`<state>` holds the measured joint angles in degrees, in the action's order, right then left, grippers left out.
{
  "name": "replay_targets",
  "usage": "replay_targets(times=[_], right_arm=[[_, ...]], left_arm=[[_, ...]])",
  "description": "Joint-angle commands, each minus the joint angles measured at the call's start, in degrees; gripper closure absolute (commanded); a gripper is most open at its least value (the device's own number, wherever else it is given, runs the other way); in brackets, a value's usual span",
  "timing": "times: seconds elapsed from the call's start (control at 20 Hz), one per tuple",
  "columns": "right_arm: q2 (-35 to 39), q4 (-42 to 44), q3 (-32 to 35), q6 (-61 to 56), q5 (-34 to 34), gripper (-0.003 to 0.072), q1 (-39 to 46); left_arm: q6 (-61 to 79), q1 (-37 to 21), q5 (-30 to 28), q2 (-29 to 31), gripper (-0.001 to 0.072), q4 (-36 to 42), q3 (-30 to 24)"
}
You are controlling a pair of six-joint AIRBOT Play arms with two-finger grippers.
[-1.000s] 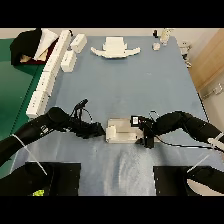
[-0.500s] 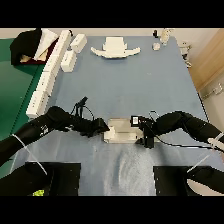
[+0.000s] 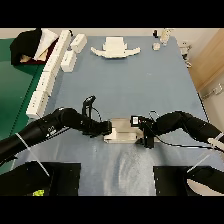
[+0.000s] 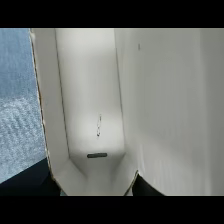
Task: Fold the box.
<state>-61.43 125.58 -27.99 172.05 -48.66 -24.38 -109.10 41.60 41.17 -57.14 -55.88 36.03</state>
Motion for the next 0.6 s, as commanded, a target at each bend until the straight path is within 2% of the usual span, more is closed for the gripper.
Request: replay_targets(times=[0.0, 0.15, 0.2, 0.25, 0.35, 0.55], right_arm=[[-0.04, -0.02, -0.02, 0.00, 0.02, 0.0158, -0.02], [-0.04, -0.02, -0.02, 0.00, 0.00, 0.0157, -0.02], [-0.04, 0.00, -0.02, 0.00, 0.00, 0.0158, -0.02], [-0.04, 0.00, -0.02, 0.00, 0.00, 0.0158, -0.02], [-0.04, 0.00, -0.02, 0.00, 0.02, 0.0157, -0.02], [-0.04, 0.00, -0.02, 0.00, 0.02, 0.0158, -0.02]], left_arm=[[-12.24, 4.81, 2.01, -2.54, 0.0307, -10.56, 4.13], [-18.10, 7.23, 4.94, -5.40, 0.0308, -15.47, 7.28], [-21.18, 8.07, 6.03, -6.03, 0.0328, -17.88, 8.26], [-23.63, 8.92, 7.37, -6.60, 0.0387, -20.39, 9.25], [-27.15, 10.29, 10.21, -7.80, 0.0387, -23.78, 11.15], [-29.62, 12.48, 12.63, -10.86, 0.0387, -25.33, 14.25]])
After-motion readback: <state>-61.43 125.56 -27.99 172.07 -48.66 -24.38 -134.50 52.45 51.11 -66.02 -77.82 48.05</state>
